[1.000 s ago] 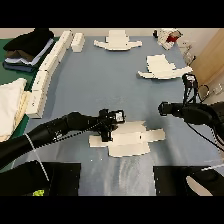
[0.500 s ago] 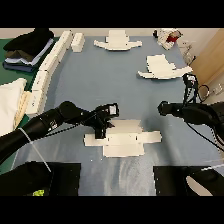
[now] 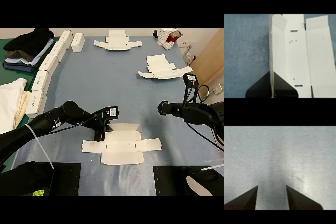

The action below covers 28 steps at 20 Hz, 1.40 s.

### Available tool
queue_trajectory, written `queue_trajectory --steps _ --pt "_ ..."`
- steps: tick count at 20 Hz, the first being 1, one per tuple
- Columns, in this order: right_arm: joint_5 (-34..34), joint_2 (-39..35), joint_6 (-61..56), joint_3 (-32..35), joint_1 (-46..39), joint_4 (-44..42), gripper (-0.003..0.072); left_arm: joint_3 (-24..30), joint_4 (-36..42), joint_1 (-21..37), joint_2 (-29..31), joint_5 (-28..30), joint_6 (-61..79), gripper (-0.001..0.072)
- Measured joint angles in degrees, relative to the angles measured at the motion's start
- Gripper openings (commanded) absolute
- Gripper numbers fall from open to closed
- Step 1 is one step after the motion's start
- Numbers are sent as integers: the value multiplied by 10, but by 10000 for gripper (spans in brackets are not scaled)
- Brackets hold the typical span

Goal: Fold the box.

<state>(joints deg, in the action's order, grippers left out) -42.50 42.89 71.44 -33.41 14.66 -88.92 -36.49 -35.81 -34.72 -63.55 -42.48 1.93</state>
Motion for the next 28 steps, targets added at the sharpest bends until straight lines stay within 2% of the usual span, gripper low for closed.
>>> queue_trajectory --steps 6,11,15,18,21,24,28 --pt "0 0 0 0 0 0 547 0 0 0 10 -14 0 11" --pt "0 0 0 0 0 0 548 12 3 -6 90 78 15 8" --pt "0 0 0 0 0 0 548 74 4 -58 162 174 38 8" --pt "1 0 0 0 0 0 548 133 4 -127 179 257 43 12" --pt "3 0 0 0 0 0 548 159 4 -164 167 298 33 12" --pt "4 0 0 0 0 -4 548 155 3 -159 152 299 23 12" --pt "5 0 0 0 0 -7 548 113 1 -95 139 223 17 12"
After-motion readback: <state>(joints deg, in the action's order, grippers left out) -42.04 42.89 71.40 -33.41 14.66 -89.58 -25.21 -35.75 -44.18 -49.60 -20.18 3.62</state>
